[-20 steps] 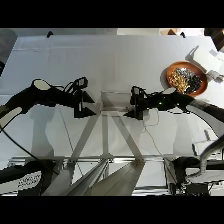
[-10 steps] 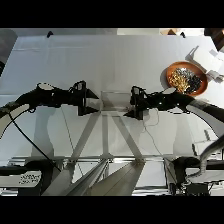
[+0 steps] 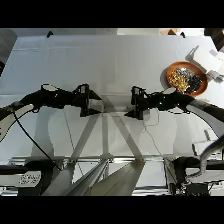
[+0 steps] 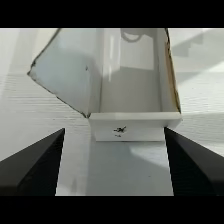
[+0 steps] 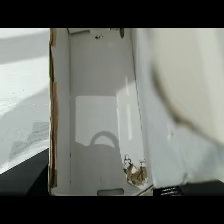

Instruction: Fold the box and place the chain.

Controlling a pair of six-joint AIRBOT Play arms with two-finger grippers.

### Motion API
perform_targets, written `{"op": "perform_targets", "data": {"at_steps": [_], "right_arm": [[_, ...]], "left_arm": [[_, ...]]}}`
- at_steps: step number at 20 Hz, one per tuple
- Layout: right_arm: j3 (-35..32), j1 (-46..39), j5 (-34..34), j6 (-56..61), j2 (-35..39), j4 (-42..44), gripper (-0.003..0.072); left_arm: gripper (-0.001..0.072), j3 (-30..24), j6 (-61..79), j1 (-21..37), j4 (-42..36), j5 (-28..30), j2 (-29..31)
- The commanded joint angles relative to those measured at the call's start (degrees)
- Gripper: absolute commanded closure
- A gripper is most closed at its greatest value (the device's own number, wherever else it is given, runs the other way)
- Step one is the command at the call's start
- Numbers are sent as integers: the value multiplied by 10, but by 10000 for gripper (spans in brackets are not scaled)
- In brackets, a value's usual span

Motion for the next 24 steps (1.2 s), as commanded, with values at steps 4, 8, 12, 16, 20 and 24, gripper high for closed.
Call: {"op": "perform_targets", "data": {"at_steps": [4, 8, 12, 16, 20, 24], "right_arm": [[0, 0, 1, 1, 0, 1, 144], [0, 0, 1, 1, 0, 1, 144], [0, 0, 1, 1, 0, 1, 144], [0, 0, 1, 1, 0, 1, 144], [0, 0, 1, 1, 0, 1, 144], [0, 0, 1, 1, 0, 1, 144]], "left_arm": [[14, 1, 2, -4, 33, 17, -4], [11, 1, 3, -1, 33, 17, -4], [10, 0, 2, -1, 33, -9, 3], [10, 0, -31, -2, 33, -13, 14], [10, 0, -31, -10, 33, -11, 16], [11, 0, -30, -24, 33, 24, 15]]}}
